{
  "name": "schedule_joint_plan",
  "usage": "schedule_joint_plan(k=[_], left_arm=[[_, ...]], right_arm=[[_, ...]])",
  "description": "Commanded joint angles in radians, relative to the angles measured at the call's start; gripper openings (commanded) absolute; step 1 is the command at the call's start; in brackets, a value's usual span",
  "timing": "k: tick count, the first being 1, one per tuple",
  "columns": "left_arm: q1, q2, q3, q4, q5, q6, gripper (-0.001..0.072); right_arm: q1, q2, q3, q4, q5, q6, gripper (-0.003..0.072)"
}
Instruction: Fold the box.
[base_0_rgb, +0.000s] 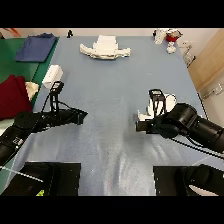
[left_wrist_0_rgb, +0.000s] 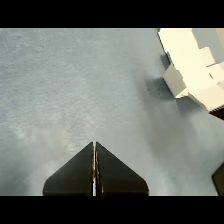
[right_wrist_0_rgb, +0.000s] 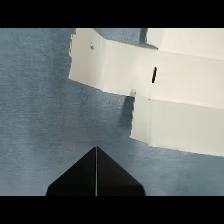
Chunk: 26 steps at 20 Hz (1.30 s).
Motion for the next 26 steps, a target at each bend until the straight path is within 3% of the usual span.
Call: schedule_joint_plan(k=[1, 3, 5, 6, 8, 10, 11, 15, 18, 21, 26], left_arm=[[0.000, 0.000, 0.002, -0.054, -0.025, -0.004, 0.0045], [0.000, -0.019, 0.035, -0.041, -0.061, -0.011, 0.0045], [0.000, -0.085, 0.125, 0.031, -0.159, -0.122, 0.0045], [0.000, -0.137, 0.180, 0.062, -0.211, -0.170, 0.0046], [0.000, -0.235, 0.267, 0.056, -0.283, -0.179, 0.0064], [0.000, -0.304, 0.317, 0.005, -0.307, -0.191, 0.0431], [0.000, -0.327, 0.330, -0.030, -0.306, -0.192, 0.0470], [-0.001, -0.362, 0.336, -0.103, -0.302, -0.191, 0.0470], [0.000, -0.362, 0.336, -0.103, -0.305, -0.191, 0.0471], [0.000, -0.360, 0.336, -0.103, -0.327, -0.195, 0.0470], [-0.001, -0.361, 0.336, -0.103, -0.361, -0.215, 0.0470]], right_arm=[[0.000, -0.006, 0.001, 0.063, 0.031, 0.116, 0.0005], [-0.001, -0.012, 0.005, 0.103, 0.043, 0.105, 0.0024], [-0.083, -0.013, 0.055, 0.056, -0.056, 0.085, 0.0265], [-0.174, -0.017, 0.100, 0.051, -0.149, 0.011, 0.0308], [-0.382, -0.018, 0.179, 0.004, -0.272, -0.180, 0.0309], [-0.609, -0.018, 0.224, -0.062, -0.319, -0.346, 0.0334], [-0.721, -0.020, 0.230, -0.072, -0.315, -0.423, 0.0450], [-1.162, -0.118, 0.232, -0.027, -0.264, -0.741, 0.0456], [-1.376, -0.253, 0.240, 0.161, -0.187, -0.942, 0.0451], [-1.468, -0.418, 0.312, 0.470, -0.216, -1.144, 0.0451], [-1.466, -0.555, 0.383, 0.488, -0.323, -1.202, 0.0427]])
